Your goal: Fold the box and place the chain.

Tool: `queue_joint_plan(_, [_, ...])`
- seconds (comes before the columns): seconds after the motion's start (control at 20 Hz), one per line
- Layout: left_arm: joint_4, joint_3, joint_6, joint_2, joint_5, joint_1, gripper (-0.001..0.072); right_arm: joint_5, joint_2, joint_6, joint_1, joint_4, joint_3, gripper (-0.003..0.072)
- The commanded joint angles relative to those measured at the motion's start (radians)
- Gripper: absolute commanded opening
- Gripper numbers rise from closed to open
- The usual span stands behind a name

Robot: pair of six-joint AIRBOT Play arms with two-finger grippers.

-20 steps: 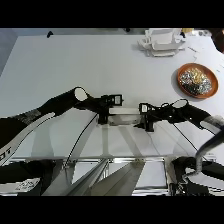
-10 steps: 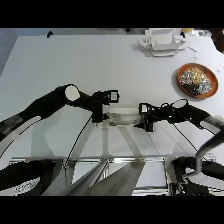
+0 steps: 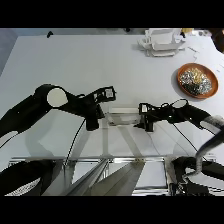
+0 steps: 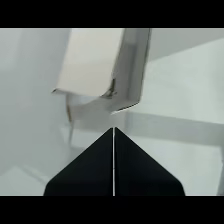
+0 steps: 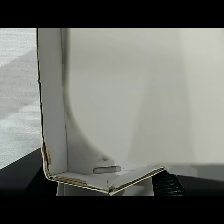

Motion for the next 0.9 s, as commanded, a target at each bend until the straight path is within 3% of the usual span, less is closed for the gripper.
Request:
queue_joint_plan(0.0, [-0.026,0.000,-0.029,-0.008,0.080,-0.089,0.0002,0.001,0.000,0.000,0.000,0.000,0.000,0.0406])
queue_joint_plan(0.2, [-0.047,0.000,-0.028,-0.084,0.472,-0.184,0.0006,0.000,0.000,0.000,0.000,0.000,0.000,0.0406])
queue_joint_plan(0.35, [-0.186,0.000,-0.029,-0.170,0.746,-0.184,0.0006,0.001,0.000,0.000,0.000,0.000,0.000,0.0406])
queue_joint_plan(0.45, [-0.262,0.000,-0.029,-0.227,0.867,-0.177,0.0006,0.001,0.000,0.000,0.000,0.000,0.000,0.0406])
queue_joint_plan(0.6, [-0.349,0.000,-0.029,-0.297,0.898,-0.154,0.0005,0.001,0.000,0.000,0.000,0.000,0.000,0.0406])
queue_joint_plan(0.85, [-0.348,0.000,-0.028,-0.358,0.798,-0.141,0.0006,0.001,0.000,0.000,0.000,0.000,0.000,0.0406])
